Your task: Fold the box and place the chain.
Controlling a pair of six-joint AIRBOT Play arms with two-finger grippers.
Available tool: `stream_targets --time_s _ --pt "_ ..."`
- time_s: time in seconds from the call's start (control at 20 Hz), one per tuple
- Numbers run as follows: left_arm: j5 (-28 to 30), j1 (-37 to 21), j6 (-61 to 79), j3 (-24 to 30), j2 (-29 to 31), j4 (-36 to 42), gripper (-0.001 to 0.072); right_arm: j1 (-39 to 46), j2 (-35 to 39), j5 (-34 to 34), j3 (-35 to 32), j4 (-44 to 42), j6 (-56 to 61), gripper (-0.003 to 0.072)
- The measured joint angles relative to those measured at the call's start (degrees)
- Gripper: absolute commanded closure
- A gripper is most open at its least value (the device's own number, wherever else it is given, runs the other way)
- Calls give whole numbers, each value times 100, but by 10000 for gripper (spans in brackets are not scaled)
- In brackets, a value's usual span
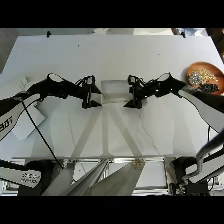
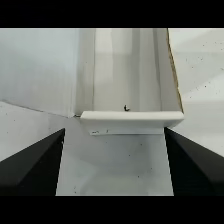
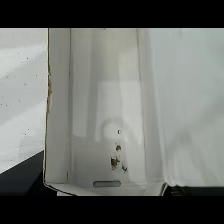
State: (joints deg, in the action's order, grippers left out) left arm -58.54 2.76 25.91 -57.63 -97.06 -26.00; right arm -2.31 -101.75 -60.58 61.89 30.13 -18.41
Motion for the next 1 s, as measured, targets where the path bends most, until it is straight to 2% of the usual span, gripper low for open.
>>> stream_targets --time_s 0.45,0.75,1.0 --pt "-151 -160 658 0 -166 313 13 -7 2 22 0 -33 26 191" --pt "-404 -203 811 0 -168 168 13 -11 0 -24 0 -26 20 191" --pt "-389 -205 844 0 -168 94 14 -11 0 -13 0 -28 22 191"
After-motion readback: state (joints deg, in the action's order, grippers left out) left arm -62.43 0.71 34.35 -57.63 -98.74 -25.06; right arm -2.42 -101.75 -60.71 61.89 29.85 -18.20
